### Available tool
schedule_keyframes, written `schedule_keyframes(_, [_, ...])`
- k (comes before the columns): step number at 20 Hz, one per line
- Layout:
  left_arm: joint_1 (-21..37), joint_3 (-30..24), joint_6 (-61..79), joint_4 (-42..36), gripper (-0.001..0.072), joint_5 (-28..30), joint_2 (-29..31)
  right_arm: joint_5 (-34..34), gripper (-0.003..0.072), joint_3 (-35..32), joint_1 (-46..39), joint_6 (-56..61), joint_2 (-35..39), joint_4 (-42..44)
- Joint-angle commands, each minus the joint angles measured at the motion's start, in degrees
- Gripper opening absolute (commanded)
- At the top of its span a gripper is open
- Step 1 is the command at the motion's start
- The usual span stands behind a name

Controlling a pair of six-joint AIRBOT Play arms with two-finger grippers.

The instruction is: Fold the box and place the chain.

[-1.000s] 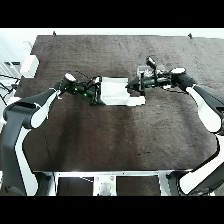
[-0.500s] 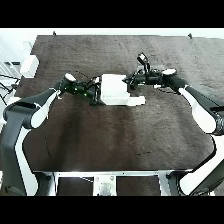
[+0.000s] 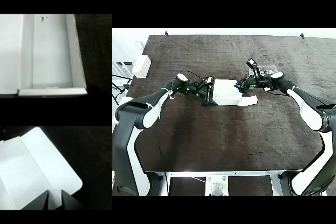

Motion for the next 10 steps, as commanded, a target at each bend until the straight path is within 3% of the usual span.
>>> schedule_keyframes(1, [0.0,0.0,0.1,0.0,0.0420,0.0,0.0,3.1,0.0139,1.7,-0.3,0.4,2.2,-0.3])
schedule_keyframes(2, [0.0,0.0,0.1,0.0,0.0420,0.0,0.0,3.6,0.0148,1.9,-0.6,0.3,4.0,-0.3])
schedule_keyframes(3, [0.0,0.0,0.1,0.0,0.0420,0.0,0.0,4.0,0.0230,1.9,-1.0,0.2,6.0,-1.0])
schedule_keyframes(4, [0.0,0.0,0.1,0.0,0.0420,0.0,0.0,5.6,0.0377,1.9,-1.7,-0.4,8.0,-2.6])
schedule_keyframes(5, [0.0,0.0,0.1,0.0,0.0420,0.0,0.0,7.9,0.0447,1.9,-2.5,-0.4,10.0,-5.7])
schedule_keyframes(8, [0.0,0.0,0.1,0.0,0.0419,0.0,0.0,15.4,0.0450,1.9,-4.9,-0.5,12.8,-17.5])
schedule_keyframes(10, [0.0,0.0,0.1,0.0,0.0420,0.0,0.0,18.8,0.0637,0.6,-5.7,-5.5,12.5,-22.8])
